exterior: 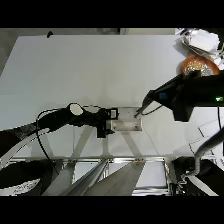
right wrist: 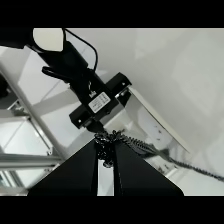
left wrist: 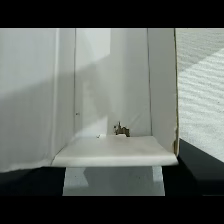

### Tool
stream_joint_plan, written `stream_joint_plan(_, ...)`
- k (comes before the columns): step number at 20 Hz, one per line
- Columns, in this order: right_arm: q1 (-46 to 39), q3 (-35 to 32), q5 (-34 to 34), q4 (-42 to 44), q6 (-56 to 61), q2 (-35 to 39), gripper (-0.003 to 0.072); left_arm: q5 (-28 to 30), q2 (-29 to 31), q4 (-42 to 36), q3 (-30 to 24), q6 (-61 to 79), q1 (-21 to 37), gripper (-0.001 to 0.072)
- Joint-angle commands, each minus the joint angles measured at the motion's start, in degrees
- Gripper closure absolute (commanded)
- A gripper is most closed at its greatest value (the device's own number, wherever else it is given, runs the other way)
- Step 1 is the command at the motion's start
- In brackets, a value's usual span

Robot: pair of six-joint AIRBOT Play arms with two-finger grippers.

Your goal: Fold the box and place the chain.

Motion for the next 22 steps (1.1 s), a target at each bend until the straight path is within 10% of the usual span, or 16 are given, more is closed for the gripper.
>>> stream_joint_plan(1,4.0,-2.1,-2.9,-2.6,1.5,-1.2,0.0676,0.0,0.0,0.0,0.0,0.0,0.0,0.039)
stream_joint_plan(22,13.9,-35.2,-29.9,-2.7,4.2,-5.3,0.0675,0.0,0.0,0.0,0.0,0.0,0.0,0.039)
